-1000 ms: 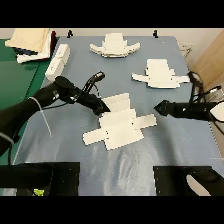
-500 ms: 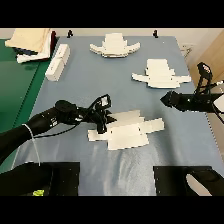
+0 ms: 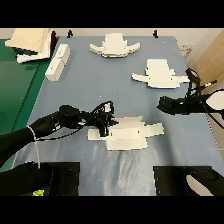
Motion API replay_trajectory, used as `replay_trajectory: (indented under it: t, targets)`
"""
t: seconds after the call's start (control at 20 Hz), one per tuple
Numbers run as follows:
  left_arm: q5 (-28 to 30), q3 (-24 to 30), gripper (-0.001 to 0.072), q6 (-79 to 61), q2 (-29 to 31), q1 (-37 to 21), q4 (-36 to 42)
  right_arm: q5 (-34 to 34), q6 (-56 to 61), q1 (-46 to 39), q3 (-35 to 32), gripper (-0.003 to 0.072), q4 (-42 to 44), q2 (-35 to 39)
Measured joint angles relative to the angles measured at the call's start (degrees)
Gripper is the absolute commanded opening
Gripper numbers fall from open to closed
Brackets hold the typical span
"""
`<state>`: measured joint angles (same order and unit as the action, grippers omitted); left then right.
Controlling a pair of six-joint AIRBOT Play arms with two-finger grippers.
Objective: Fold the box.
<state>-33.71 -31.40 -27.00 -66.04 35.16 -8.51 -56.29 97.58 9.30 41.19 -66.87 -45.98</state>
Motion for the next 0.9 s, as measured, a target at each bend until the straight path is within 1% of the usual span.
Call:
replay_trajectory:
  t: [0.1,0.15,0.35,0.5,0.6,0.75,0.9]
  targets:
    - [0.55,0.04,0.0015,0.04,-0.13,0.11,-0.07,-2.03,-0.04,2.14,-0.55,0.0073,0.17,-0.09]
    - [0.74,0.09,0.0014,0.42,-0.2,0.11,-0.15,-2.91,-0.07,3.19,-1.2,0.0007,0.2,-0.15]
    - [0.94,0.11,0.0015,2.62,-0.24,0.15,-1.84,-4.04,0.57,5.6,-7.21,0.0006,0.02,-0.22]
    - [0.79,0.09,0.0015,3.72,-0.24,0.17,-3.1,-1.7,1.29,6.19,-13.25,0.0007,-0.09,-0.44]
    - [0.04,0.09,0.0015,4.09,-0.24,0.22,-3.74,-0.07,1.62,6.34,-16.0,0.0006,-0.11,-0.7]
    - [-0.37,0.11,0.0016,4.33,-0.24,0.22,-4.33,1.68,1.9,6.43,-18.16,0.0006,-0.2,-0.98]
    - [-0.5,0.11,0.0015,4.48,-0.24,0.28,-4.7,3.19,1.97,6.54,-18.93,0.0006,-0.13,-1.05]
